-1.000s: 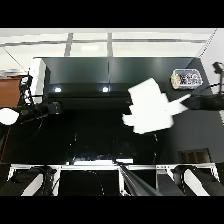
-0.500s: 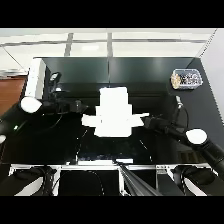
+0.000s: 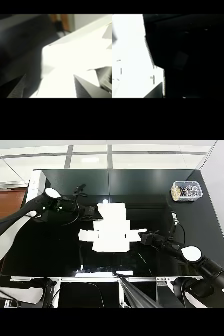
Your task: Fold the box and place the chain.
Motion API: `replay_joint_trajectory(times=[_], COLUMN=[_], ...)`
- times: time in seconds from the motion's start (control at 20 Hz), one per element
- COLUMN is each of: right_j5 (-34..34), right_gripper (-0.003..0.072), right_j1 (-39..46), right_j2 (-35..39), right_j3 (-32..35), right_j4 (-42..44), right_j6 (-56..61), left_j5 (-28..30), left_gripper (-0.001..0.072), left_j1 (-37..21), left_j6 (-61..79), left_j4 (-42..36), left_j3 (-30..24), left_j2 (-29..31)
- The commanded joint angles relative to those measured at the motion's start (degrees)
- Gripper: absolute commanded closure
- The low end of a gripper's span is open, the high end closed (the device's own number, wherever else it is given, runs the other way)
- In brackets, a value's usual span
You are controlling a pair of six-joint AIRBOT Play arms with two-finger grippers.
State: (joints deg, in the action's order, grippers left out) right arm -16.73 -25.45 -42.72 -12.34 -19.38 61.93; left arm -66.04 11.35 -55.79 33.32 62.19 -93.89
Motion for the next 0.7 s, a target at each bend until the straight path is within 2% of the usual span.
replay_joint_trajectory(times=[0.0, 0.1, 0.15, 0.25, 0.35, 0.45, 0.5, 0.6, 0.65], right_j5=[0.0, 0.0, -0.1, -0.2, -0.2, -0.7, -1.3, -3.3, -4.0], right_gripper=[0.067, 0.067, 0.0669, 0.0669, 0.0669, 0.0669, 0.0669, 0.0668, 0.0582], right_j1=[-0.3, -0.3, -0.3, -0.3, -0.3, -0.3, -0.3, -0.3, -0.3], right_j2=[0.0, 0.0, 0.0, 0.0, 0.0, 0.0, 0.0, 0.0, 0.0], right_j3=[0.1, 0.1, 0.1, 0.1, 0.1, 0.1, 0.1, 0.1, 0.1], right_j4=[-0.2, -0.2, -0.2, -0.2, -0.2, -0.9, -1.5, -2.7, -3.7], right_j6=[-0.1, -0.1, -0.1, -0.1, -0.2, -0.3, -0.3, -0.3, -0.3], left_j5=[-10.7, -17.1, -19.8, -23.5, -23.7, -22.6, -22.4, -22.0, -22.1], left_gripper=[0.0027, 0.015, 0.0237, 0.0354, 0.0381, 0.0445, 0.0484, 0.0618, 0.0672], left_j1=[0.2, 1.0, 1.4, 2.2, 3.6, 4.9, 5.2, 5.3, 5.0], left_j6=[10.8, 13.2, 14.3, 17.4, 20.8, 22.3, 23.4, 24.1, 24.1], left_j4=[-5.0, 0.8, 4.2, 7.0, 6.9, 6.9, 6.9, 6.8, 6.5], left_j3=[4.9, 8.1, 9.6, 11.2, 11.7, 12.3, 12.5, 13.4, 13.8], left_j2=[-6.8, -9.0, -9.7, -10.8, -11.1, -11.1, -11.1, -11.1, -11.1])
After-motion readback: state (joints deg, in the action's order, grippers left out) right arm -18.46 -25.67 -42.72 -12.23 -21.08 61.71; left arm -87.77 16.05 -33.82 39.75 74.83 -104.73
